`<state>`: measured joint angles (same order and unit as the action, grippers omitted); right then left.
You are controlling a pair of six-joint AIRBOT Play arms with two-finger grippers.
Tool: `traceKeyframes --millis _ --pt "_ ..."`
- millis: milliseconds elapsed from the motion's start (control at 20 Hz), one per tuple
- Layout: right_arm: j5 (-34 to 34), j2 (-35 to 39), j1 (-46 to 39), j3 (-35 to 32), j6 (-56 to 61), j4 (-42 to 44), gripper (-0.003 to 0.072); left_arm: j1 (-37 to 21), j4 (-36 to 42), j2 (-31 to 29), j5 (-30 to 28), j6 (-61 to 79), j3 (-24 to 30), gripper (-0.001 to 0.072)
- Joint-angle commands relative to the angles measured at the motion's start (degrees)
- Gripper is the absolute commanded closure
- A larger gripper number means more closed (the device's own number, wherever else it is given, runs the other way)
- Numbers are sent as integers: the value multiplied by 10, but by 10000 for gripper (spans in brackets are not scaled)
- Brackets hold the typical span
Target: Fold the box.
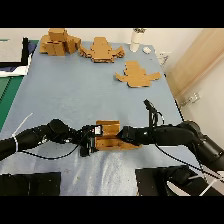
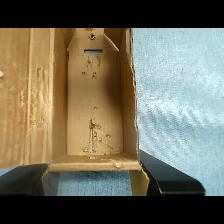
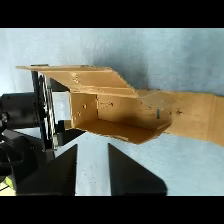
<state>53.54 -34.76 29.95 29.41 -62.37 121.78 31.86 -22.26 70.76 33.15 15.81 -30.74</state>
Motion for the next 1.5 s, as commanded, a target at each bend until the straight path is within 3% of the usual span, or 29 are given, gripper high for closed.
traceKeyframes --millis 0,100,150,300,400,450,750,1150,1450 --pt "-52 -47 16 3 20 18 405 0 0 0 -1 0 0 200" --pt "-87 -72 16 15 -14 20 416 0 0 0 0 0 0 200" --pt "-92 -87 16 24 -35 21 510 0 0 0 0 0 0 200" --pt "-88 -148 1 64 -99 21 601 0 0 0 0 0 0 200" --pt "-63 -211 -24 102 -149 21 614 0 0 0 -1 0 0 200" --pt "-46 -246 -34 117 -171 20 674 0 0 0 0 0 0 200" --pt "-44 -373 -38 132 -265 19 680 0 0 0 0 0 0 200" --pt "-39 -369 -38 133 -289 19 680 0 0 0 0 0 0 200" --pt "80 -238 -49 209 -306 -85 681 0 0 0 0 0 0 200"
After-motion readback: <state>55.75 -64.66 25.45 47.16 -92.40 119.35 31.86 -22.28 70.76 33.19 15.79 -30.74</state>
